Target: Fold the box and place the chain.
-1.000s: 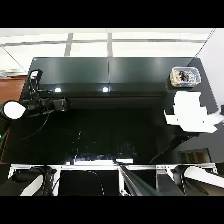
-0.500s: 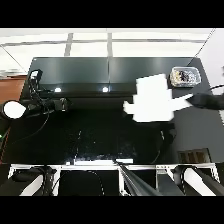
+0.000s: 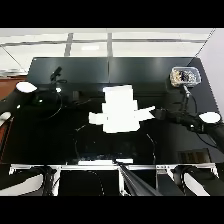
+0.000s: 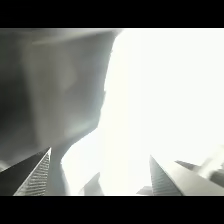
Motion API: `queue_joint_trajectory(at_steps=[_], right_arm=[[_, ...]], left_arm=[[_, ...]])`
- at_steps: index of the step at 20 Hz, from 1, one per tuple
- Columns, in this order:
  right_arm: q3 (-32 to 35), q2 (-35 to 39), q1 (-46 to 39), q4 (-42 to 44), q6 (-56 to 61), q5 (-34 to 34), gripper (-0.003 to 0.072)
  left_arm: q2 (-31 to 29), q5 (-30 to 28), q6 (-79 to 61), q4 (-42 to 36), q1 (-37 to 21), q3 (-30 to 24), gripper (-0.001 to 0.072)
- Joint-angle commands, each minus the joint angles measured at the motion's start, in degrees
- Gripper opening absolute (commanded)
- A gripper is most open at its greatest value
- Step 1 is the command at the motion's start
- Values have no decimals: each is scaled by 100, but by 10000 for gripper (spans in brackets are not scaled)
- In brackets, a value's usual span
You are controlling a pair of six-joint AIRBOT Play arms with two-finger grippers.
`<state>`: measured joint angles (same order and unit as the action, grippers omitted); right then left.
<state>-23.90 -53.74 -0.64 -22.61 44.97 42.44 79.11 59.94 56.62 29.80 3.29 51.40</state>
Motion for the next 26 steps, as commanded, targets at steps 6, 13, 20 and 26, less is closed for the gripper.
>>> queue_joint_trajectory(at_steps=[6,13,20,26], right_arm=[[96,13,756,125,-26,-299,14],[96,13,855,120,-26,-402,14],[96,13,855,120,-26,-562,14],[94,13,855,109,-31,-501,149]], left_arm=[[1801,378,142,476,894,1552,692],[2229,2052,-1307,-374,1021,1582,688],[2227,2435,-1547,699,1032,1694,343],[2227,2323,-1749,699,990,1696,28]])
